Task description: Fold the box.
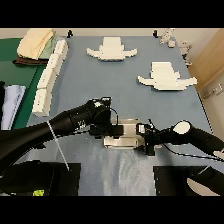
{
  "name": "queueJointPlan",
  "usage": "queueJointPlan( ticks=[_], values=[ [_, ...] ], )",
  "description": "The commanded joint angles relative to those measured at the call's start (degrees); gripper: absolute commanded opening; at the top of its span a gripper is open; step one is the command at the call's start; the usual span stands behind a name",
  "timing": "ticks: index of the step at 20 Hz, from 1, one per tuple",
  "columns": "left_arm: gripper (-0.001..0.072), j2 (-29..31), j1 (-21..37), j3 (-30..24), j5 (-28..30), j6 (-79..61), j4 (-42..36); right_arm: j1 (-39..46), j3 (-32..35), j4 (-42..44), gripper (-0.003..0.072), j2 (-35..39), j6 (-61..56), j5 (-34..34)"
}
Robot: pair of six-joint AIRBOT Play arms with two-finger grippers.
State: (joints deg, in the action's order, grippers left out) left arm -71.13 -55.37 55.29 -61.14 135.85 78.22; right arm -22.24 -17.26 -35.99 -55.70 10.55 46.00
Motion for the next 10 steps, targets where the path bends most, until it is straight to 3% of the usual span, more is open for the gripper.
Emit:
queueJointPlan(
  ticks=[1, 6, 8, 10],
  values=[
    [0.0533, -0.3, 0.0, 0.0, 0.1, 0.1, -0.6, 0.0, 0.0, 0.0, 0.049, 0.0, 0.0, 0.0],
    [0.0524, -2.0, -1.2, 0.5, -2.5, 1.4, 0.1, 0.0, 0.0, 0.0, 0.049, 0.0, 0.0, 0.0],
    [0.046, -2.8, -2.5, 1.9, -4.1, 2.3, 2.9, 0.0, 0.0, 0.0, 0.049, 0.0, 0.0, 0.0],
    [0.046, -3.4, -3.4, 3.8, -8.4, 5.7, 8.1, 0.0, 0.0, 0.0, 0.049, 0.0, 0.0, 0.0]
  ],
)
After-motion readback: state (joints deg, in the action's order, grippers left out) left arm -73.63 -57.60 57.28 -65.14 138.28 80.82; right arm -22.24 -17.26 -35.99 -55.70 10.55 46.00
